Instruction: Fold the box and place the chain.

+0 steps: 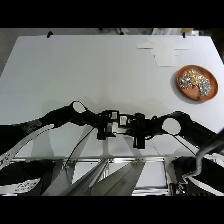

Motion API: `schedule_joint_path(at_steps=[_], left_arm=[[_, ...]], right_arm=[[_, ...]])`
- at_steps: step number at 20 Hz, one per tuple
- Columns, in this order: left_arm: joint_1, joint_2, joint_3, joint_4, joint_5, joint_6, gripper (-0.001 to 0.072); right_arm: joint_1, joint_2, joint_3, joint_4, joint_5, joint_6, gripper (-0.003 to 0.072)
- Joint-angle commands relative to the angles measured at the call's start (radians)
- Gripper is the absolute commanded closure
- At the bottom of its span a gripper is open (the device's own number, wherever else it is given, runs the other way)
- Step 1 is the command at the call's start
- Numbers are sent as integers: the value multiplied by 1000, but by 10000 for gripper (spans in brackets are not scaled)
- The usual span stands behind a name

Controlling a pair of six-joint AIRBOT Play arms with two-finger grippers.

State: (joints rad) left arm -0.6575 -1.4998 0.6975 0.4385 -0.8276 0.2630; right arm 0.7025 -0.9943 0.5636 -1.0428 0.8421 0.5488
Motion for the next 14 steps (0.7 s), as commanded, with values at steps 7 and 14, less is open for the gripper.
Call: schedule_joint_path(at_steps=[7,14], left_arm=[[1,1,0,-1,0,-1,540],[1,1,0,-1,0,-1,540]], right_arm=[[0,-28,-3,-6,-2,0,666],[0,35,8,-3,-2,5,666]])
